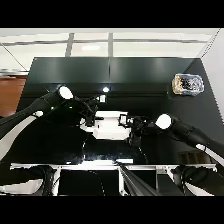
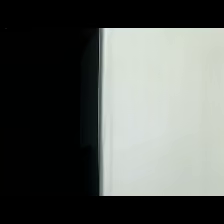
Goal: Fold the box and place the chain.
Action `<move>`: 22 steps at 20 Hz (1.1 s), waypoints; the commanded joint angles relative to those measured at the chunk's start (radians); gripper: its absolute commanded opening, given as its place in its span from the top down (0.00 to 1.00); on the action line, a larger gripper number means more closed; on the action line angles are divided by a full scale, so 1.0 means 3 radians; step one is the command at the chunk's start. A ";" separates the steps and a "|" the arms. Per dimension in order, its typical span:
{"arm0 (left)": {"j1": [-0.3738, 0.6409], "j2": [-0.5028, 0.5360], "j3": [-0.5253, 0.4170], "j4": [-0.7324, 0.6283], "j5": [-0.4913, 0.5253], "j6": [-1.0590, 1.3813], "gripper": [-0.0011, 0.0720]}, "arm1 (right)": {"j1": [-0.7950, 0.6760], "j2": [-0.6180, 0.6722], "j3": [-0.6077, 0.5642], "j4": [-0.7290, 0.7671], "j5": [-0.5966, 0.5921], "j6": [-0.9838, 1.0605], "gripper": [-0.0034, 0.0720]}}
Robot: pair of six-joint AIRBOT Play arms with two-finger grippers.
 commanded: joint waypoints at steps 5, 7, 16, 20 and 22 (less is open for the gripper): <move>0.0000 -0.0001 -0.0001 0.0013 0.0000 0.0004 0.95 | 0.0029 0.0188 0.0163 -0.0273 -0.0472 0.0000 0.01; 0.0000 -0.0001 -0.0001 0.0013 0.0003 0.0004 0.95 | -0.0005 0.0226 0.0164 -0.0295 -0.0521 0.0000 0.01; 0.0000 -0.0001 -0.0001 0.0013 0.0025 0.0005 0.95 | -0.0271 0.0225 0.0161 -0.0360 -0.0251 -0.0084 0.01; 0.0000 -0.0001 -0.0001 0.0013 0.0025 0.0005 0.95 | -0.0271 0.0212 0.0160 -0.0309 -0.0256 -0.0118 0.01; 0.0000 -0.0001 -0.0001 0.0013 0.0027 0.0005 0.95 | -0.0271 0.0164 0.0160 -0.0102 -0.0226 -0.0287 0.01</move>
